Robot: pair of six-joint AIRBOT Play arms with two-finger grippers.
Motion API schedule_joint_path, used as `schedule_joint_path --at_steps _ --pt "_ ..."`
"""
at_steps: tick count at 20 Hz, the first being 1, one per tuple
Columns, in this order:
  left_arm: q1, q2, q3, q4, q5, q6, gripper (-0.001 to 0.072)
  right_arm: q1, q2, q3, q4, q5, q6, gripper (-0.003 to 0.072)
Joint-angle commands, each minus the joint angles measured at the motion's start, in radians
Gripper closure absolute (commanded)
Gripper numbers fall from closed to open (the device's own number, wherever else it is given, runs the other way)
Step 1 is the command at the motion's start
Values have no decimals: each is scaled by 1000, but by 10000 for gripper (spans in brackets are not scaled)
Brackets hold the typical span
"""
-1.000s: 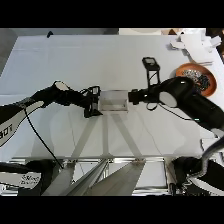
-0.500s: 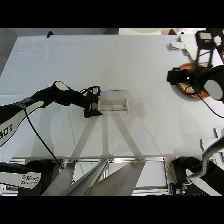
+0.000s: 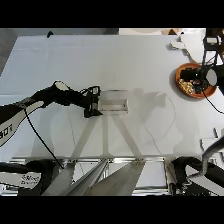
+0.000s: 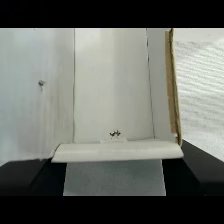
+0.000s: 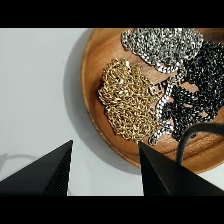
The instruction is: Fold the box and place the chain.
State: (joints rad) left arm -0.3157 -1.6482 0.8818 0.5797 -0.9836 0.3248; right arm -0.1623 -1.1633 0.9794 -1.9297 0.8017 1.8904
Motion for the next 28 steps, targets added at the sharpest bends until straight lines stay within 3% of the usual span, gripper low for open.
schedule_joint_path --at_steps 1,5,9,12,16,21,23,28 --pt "0 0 0 0 0 0 435 -49 -97 2 0 -102 -14 218" --pt "0 0 0 0 0 0 435 -128 -209 60 26 -116 1 230" --pt "0 0 0 0 0 0 435 -214 -337 172 191 -95 -54 229" --pt "0 0 0 0 0 0 435 -252 -443 252 294 -5 -122 229" --pt "0 0 0 0 0 0 435 -253 -517 261 314 -13 -122 230" --pt "0 0 0 0 0 0 435 -253 -534 261 314 -5 -123 432" --pt "0 0 0 0 0 0 435 -253 -534 261 314 -6 -123 678" --pt "0 0 0 0 0 0 435 -252 -499 261 314 51 -243 680"
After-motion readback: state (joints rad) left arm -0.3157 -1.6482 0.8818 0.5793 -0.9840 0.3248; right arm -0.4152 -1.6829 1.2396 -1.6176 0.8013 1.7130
